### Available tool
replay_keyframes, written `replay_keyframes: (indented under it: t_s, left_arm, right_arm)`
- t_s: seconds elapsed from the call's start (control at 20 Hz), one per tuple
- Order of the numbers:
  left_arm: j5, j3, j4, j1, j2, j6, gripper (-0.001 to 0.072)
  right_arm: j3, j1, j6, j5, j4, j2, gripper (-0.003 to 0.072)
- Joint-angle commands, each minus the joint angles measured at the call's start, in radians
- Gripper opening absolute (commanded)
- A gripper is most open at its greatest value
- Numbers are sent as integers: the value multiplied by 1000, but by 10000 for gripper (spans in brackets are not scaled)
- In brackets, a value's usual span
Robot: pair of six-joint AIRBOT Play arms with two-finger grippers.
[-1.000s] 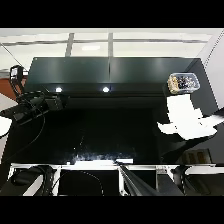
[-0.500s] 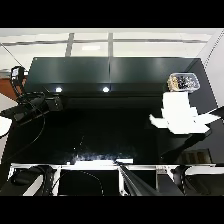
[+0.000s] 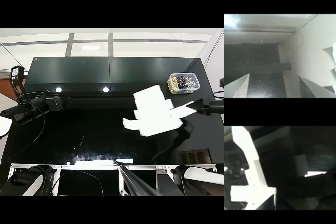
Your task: Fold the box and place the chain.
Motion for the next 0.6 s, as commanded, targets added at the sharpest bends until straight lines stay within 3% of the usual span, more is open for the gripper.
replay_keyframes:
  t_s: [0.0,0.15,0.3,0.45,0.55]
  left_arm:
    - [24,0,-1,-29,-1,0,702]
    - [-11,-2,-50,-42,-11,-11,702]
    - [-36,-35,-212,-43,-81,-11,702]
    - [-78,-51,-361,-43,-229,21,702]
    - [-141,-51,-534,-43,-354,219,702]
  right_arm:
    - [-231,183,-28,-261,148,247,39]
    - [-443,318,-29,-406,198,517,39]
    - [-602,420,-28,-484,211,697,39]
    - [-665,511,-28,-502,265,737,39]
    - [-666,572,-27,-512,264,737,39]
